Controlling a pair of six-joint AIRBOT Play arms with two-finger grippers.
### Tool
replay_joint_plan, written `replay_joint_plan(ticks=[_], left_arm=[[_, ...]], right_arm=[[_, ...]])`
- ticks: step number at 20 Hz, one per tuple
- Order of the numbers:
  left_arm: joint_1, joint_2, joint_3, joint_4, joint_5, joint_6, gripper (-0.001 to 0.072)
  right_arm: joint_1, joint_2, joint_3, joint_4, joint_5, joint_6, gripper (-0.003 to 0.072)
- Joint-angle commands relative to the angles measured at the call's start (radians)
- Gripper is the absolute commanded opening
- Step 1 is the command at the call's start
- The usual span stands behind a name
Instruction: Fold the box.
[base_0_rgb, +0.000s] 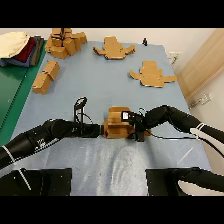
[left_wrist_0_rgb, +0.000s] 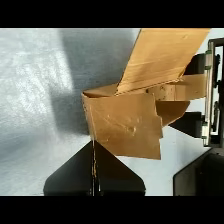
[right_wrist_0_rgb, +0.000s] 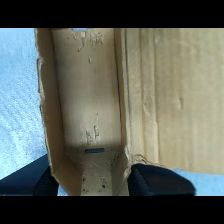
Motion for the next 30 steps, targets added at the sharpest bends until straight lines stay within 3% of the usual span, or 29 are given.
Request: replay_joint_plan(ticks=[1,2,3,4,5,17,22,30], left_arm=[[-0.011,-0.001,0.012,0.0,0.008,0.008,0.0017],[-0.011,-0.001,0.012,0.0,0.008,0.011,0.0017],[-0.011,-0.001,0.012,0.0,0.008,0.013,0.0104],[-0.011,-0.001,0.012,0.0,0.008,0.028,0.0394],[-0.011,-0.001,0.012,0.0,0.008,0.03,0.049],[-0.011,-0.05,0.012,-0.038,0.131,0.026,0.0492],[-0.013,-0.052,0.025,-0.037,0.025,-0.009,0.0491],[-0.013,-0.179,0.175,0.02,-0.116,-0.112,0.0491]], right_arm=[[0.0,0.0,0.0,0.0,0.0,0.0,0.0518],[0.0,0.0,0.0,0.0,0.0,0.0,0.0518],[0.0,0.0,0.0,0.0,0.0,0.0,0.0518],[0.0,0.0,0.0,0.0,0.0,0.0,0.0518],[0.0,0.0,0.0,0.0,0.0,0.0,0.0518],[0.0,0.0,0.0,0.0,0.0,0.0,0.0518],[0.0,0.0,0.0,0.0,0.0,0.0,0.0518],[0.0,0.0,0.0,0.0,0.0,0.0,0.0518]])
